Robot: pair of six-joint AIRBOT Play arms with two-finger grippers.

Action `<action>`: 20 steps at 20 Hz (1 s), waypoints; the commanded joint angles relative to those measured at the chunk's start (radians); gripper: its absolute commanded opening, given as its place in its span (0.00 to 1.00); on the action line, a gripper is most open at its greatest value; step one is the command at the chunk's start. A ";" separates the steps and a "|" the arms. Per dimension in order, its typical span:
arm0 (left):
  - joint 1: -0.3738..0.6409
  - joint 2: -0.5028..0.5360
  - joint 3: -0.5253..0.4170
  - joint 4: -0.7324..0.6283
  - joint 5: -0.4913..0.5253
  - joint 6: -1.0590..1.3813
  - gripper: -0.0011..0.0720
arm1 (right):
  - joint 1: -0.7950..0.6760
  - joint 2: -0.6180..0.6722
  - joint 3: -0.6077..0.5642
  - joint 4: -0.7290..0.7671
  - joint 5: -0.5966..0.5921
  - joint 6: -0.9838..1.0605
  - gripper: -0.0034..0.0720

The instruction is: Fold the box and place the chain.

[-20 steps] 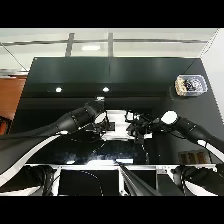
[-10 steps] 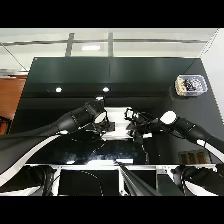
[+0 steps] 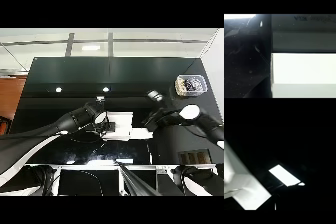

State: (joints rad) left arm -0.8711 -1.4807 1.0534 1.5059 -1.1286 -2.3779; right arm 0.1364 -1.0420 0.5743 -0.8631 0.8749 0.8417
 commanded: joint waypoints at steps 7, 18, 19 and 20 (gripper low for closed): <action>0.000 0.000 0.001 0.004 0.002 -0.001 0.06 | -0.320 -0.095 -0.019 0.020 0.351 0.353 0.07; 0.000 0.000 0.001 0.004 0.002 -0.001 0.06 | -0.130 -0.274 0.006 0.357 0.372 0.058 0.08; 0.000 0.000 0.001 0.004 0.002 -0.001 0.06 | -0.130 -0.274 0.014 0.357 0.379 0.058 0.25; 0.000 0.000 0.001 0.004 0.002 -0.001 0.06 | -0.129 -0.274 0.021 0.357 0.390 0.059 0.62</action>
State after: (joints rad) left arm -0.8711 -1.4807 1.0534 1.5097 -1.1271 -2.3798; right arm -0.0021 -1.3071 0.5781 -0.5667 1.2427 0.9501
